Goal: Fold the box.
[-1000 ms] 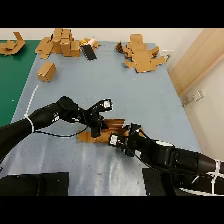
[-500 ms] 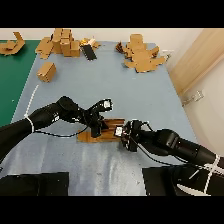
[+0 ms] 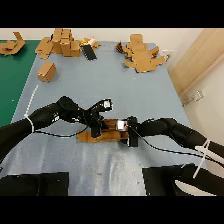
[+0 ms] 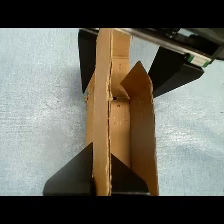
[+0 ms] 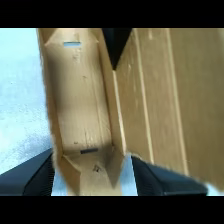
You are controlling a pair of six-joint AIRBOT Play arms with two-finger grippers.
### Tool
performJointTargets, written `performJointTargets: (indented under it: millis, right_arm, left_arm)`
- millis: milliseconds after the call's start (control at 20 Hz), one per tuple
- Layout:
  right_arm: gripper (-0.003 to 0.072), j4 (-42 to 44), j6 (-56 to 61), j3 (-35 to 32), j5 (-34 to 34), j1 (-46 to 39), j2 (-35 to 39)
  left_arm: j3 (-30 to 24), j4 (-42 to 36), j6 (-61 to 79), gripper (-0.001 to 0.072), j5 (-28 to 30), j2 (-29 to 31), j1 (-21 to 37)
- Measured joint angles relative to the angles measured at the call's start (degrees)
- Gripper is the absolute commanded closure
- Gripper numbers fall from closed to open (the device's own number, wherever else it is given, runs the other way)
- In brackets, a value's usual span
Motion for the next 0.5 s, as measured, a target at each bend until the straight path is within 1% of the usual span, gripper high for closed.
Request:
performJointTargets:
  millis: [200, 500]
  right_arm:
    - [-0.0034, 2.14, -3.08, 1.36, -1.49, -0.74, -3.13]
    - [-0.0034, 1.7, -4.09, 1.81, -1.38, -1.01, -4.2]
  left_arm:
    - [0.02, 0.0, 0.0, 0.0696, 0.0, 0.0, 0.0]
    - [0.02, 0.0, 0.0, 0.0696, 0.0, 0.0, 0.0]
